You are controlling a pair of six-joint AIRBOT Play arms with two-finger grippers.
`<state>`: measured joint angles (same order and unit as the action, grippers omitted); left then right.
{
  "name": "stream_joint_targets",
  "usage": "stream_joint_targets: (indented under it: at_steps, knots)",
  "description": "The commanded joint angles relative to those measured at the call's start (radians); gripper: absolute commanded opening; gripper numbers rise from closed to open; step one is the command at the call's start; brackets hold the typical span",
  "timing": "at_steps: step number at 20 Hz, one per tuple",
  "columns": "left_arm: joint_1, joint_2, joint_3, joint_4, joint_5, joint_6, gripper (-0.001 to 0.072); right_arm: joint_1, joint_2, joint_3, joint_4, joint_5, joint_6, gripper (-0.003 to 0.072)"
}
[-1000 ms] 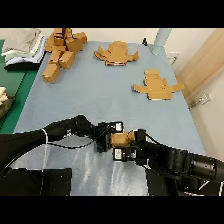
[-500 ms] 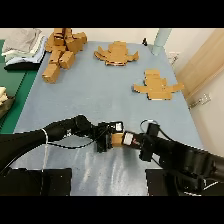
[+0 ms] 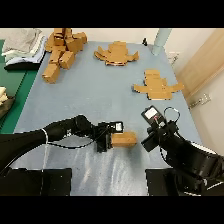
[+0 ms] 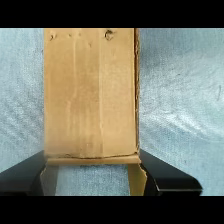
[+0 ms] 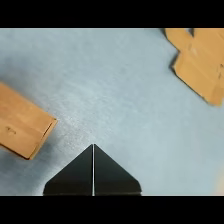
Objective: Fold the box.
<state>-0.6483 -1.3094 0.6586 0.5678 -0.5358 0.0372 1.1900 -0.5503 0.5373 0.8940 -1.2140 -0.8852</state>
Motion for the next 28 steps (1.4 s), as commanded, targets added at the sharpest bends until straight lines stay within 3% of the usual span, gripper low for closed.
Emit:
stream_joint_targets:
  at_steps: [1, 8, 14, 18, 21, 25, 28]
  knots:
    - [0.000, 0.000, 0.001, 0.000, 0.002, -0.002, 0.0522, 0.000, 0.001, 0.001, -0.029, -0.036, 0.224, 0.0007]
    - [0.019, 0.048, 0.001, 0.001, 0.005, -0.059, 0.0521, 0.000, 0.001, 0.001, -0.039, -0.067, 0.328, 0.0007]
    - [0.136, 0.113, 0.001, 0.002, 0.013, -0.152, 0.0522, 0.000, 0.001, 0.001, -0.073, -0.083, 0.336, 0.0007]
    - [0.365, 0.113, 0.001, 0.126, 0.013, -0.314, 0.0521, 0.000, 0.001, 0.001, -0.079, -0.090, 0.347, 0.0007]
    - [0.594, 0.113, 0.001, 0.169, 0.027, -0.344, 0.0522, 0.000, 0.001, 0.001, -0.079, -0.109, 0.347, 0.0007]
    - [0.872, 0.113, 0.021, 0.169, 0.111, -0.351, 0.0522, 0.000, 0.001, 0.001, -0.079, -0.117, 0.360, 0.0007]
    - [1.022, 0.105, 0.046, 0.169, 0.182, -0.372, 0.0522, 0.000, 0.001, 0.001, -0.083, -0.129, 0.373, 0.0007]
